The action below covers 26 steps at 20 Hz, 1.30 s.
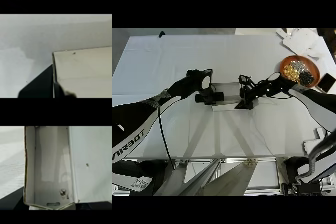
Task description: Fold the box and place the chain.
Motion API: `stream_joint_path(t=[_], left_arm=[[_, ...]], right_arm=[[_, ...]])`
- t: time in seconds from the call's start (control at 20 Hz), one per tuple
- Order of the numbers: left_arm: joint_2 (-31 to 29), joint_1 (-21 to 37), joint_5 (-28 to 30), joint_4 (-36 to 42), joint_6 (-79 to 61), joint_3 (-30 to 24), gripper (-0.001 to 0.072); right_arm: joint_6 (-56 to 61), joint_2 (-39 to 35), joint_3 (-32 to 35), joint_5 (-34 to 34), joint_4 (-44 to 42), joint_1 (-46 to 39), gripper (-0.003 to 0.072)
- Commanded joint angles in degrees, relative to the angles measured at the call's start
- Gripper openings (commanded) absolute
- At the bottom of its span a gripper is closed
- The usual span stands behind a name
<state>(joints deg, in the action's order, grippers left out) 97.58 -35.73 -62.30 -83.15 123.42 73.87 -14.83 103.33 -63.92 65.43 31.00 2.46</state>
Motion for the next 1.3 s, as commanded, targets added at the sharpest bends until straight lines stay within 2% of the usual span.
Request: stream_joint_path(t=[0.0,0.15,0.2,0.25,0.3,0.5,0.75,0.95,1.15,1.25], left_arm=[[0.50,-0.72,2.38,0.04,-0.42,0.00,0.0004],[0.52,-0.92,2.73,0.02,-0.44,0.02,0.0007],[0.44,-0.90,2.73,0.17,-0.42,0.02,0.0066],[0.22,-0.81,2.73,0.15,-0.44,0.02,0.0221],[-0.20,-0.66,2.73,0.15,-0.39,0.02,0.0301],[-4.02,1.01,1.79,0.85,-4.07,0.00,0.0297],[-11.82,6.54,-4.00,5.81,-12.37,0.00,0.0298],[-20.65,11.85,-4.52,11.80,-25.49,-0.02,0.0297],[-30.42,13.44,-3.89,11.54,-47.08,-1.60,0.0295],[-32.79,13.44,-5.01,11.58,-55.36,-2.71,0.0295]], right_arm=[[-0.15,0.04,-0.02,-0.24,0.22,-0.02,0.0389],[-0.15,0.04,-0.02,-0.24,0.22,-0.02,0.0389],[-0.15,0.04,-0.02,-0.24,0.22,-0.02,0.0389],[-0.15,0.04,-0.02,-0.24,0.22,-0.02,0.0389],[-0.15,0.04,-0.02,-0.22,0.22,-0.02,0.0389],[-0.15,0.04,-0.02,-0.24,0.22,-0.02,0.0389],[-0.15,0.04,-0.02,-0.24,0.22,-0.02,0.0389],[-0.15,0.04,-0.02,-0.24,0.22,-0.02,0.0389],[-0.15,0.04,-0.02,-0.24,0.22,-0.02,0.0389],[-0.15,0.04,-0.02,-0.24,0.24,-0.02,0.0389]])
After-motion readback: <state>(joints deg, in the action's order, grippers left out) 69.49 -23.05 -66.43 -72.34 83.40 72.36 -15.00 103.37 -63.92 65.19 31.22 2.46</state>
